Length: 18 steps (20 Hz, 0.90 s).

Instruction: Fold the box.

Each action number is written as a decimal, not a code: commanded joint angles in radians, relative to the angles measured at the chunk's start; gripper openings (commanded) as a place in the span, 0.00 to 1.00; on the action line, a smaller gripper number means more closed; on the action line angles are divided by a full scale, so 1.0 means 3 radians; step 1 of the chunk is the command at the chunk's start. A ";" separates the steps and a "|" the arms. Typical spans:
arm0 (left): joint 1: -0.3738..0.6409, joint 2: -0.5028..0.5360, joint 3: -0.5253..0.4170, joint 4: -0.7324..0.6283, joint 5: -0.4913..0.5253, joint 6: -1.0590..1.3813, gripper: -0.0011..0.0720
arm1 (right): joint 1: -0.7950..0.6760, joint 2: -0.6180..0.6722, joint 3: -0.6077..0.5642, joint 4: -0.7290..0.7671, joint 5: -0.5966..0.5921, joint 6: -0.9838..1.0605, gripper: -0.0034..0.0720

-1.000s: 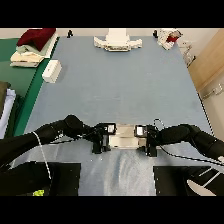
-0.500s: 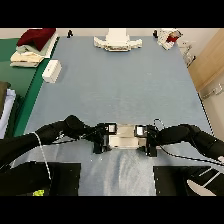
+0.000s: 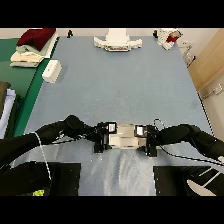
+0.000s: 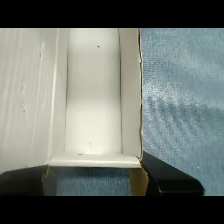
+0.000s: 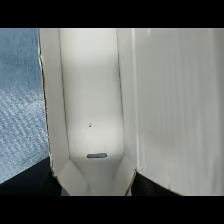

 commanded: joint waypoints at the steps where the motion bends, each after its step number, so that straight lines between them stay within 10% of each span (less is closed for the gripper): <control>1: -0.0001 -0.0001 0.0004 -0.0008 0.0005 -0.0003 0.67 | -0.0003 0.0000 0.0001 0.0001 0.0001 -0.0001 0.72; 18: -0.0001 -0.0001 0.0004 -0.0008 0.0006 -0.0003 0.67 | -0.0003 -0.0004 0.0001 0.0000 0.0052 -0.0003 0.72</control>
